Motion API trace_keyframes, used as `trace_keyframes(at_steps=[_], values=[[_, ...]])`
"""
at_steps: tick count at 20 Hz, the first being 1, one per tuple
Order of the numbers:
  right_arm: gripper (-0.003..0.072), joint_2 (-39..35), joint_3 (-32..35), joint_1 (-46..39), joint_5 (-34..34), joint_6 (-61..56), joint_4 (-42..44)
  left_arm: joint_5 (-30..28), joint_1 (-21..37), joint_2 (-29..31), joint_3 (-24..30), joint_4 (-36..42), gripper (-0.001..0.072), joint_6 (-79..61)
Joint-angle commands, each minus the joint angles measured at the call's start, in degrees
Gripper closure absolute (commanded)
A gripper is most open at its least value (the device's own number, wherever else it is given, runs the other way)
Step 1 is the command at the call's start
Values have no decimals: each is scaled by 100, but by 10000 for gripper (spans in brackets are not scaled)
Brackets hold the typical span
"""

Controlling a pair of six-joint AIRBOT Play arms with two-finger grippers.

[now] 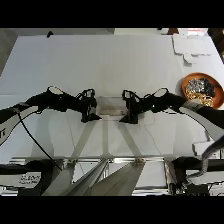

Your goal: Fold the box and place the chain.

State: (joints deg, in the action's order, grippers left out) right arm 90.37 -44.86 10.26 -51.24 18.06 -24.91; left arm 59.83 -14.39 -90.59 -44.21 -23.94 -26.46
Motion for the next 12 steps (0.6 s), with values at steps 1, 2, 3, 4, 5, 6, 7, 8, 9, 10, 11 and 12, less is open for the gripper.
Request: trace_keyframes(at_steps=[1,2,3,4,5,6,7,8,9,10,11,12], values=[[-11,-247,-7,-4,-15,4,-472,37,0,-2,2,-28,315,-9],[-10,-345,-7,-4,-20,-50,-608,37,0,-2,2,-26,315,-9],[-10,-450,-7,-4,-15,-146,-780,37,0,-2,2,-28,315,-9],[-9,-540,-7,-4,-11,-232,-977,37,0,-2,2,-28,315,-9],[-6,-640,-7,-4,-13,-404,-1204,37,0,-2,2,-28,315,-9],[-6,-737,-7,-4,-17,-612,-1405,37,2,-2,2,-28,315,-9],[-6,-848,-7,-4,-15,-791,-1655,37,0,-2,2,-28,315,-9],[-6,-944,-7,-4,-13,-942,-1934,37,0,-2,2,-28,315,-9],[-6,-1054,-7,-4,-15,-1134,-2216,37,0,-2,2,-28,315,-9],[-6,-1161,-7,-4,-24,-1331,-2441,37,0,-2,2,-28,315,-9],[-5,-1292,-7,-4,-26,-1486,-2673,37,0,-2,2,-28,315,-9],[-5,-1414,-7,-4,-31,-1606,-2892,37,0,-2,2,-28,315,-9]])
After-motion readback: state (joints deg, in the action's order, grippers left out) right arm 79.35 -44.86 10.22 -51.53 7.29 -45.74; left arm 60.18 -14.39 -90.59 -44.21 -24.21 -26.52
